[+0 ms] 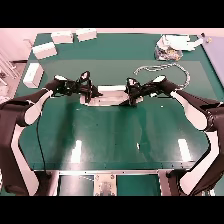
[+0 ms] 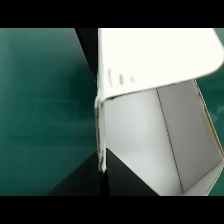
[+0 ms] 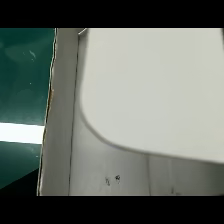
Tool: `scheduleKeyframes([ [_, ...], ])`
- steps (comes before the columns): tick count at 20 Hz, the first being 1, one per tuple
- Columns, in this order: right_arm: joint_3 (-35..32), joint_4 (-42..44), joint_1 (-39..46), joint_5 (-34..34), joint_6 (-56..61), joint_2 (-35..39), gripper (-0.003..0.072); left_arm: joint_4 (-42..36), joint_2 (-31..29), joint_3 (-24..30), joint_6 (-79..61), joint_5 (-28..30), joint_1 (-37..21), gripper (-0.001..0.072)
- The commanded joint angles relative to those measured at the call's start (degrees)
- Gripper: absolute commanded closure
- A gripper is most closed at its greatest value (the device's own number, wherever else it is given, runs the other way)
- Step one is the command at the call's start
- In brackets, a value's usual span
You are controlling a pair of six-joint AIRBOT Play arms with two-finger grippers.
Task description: Fold the box and place the chain.
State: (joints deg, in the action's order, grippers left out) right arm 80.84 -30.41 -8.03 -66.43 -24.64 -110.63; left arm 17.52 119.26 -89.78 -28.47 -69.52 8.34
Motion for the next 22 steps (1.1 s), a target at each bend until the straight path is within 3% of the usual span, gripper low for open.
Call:
scheduleKeyframes([
  [1,0.4,-0.4,0.0,-0.3,0.4,-0.2,0.0078,0.1,0.0,0.0,0.0,-0.1,0.0,0.0688],
  [22,0.4,-2.8,0.0,-0.7,0.4,-0.2,0.0106,0.1,0.0,0.0,-0.1,0.1,0.0,0.0688],
])
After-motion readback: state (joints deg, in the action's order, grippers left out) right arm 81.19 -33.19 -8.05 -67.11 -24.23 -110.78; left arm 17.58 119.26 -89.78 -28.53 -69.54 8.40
